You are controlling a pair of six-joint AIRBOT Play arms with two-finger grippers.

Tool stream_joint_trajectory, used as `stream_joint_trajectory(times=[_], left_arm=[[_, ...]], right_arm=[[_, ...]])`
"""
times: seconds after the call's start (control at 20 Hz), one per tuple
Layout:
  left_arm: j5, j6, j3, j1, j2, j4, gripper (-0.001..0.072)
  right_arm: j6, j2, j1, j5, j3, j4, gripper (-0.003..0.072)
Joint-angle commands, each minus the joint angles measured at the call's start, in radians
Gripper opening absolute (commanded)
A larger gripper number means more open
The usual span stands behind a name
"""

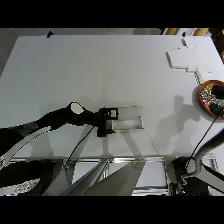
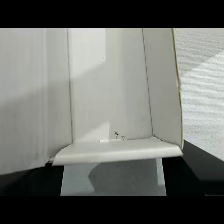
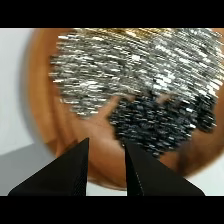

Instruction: Fold the box and place the chain.

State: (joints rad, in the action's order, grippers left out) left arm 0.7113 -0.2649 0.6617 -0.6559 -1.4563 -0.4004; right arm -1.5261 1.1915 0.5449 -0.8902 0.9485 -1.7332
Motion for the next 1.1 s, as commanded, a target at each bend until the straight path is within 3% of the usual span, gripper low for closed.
stream_joint_trajectory(times=[0.0,0.4,0.8,0.9,1.05], left_arm=[[0.001,0.0,0.0,0.0,0.001,0.0,0.0334],[0.003,0.0,0.0,0.0,0.001,0.0,0.0334],[0.003,0.0,0.0,0.0,0.001,0.0,0.0334],[0.003,0.0,0.0,0.0,0.001,0.0,0.0334],[0.003,0.0,0.0,0.0,0.001,0.0,0.0334]], right_arm=[[0.035,0.021,0.15,0.009,0.0,0.008,0.0218],[0.089,0.169,0.217,-0.008,0.0,0.068,0.0219],[0.088,0.185,0.217,0.008,0.0,0.097,0.0217],[0.087,0.191,0.217,0.012,0.0,0.096,0.0139],[0.086,0.192,0.217,-0.013,0.0,0.117,0.0111]])
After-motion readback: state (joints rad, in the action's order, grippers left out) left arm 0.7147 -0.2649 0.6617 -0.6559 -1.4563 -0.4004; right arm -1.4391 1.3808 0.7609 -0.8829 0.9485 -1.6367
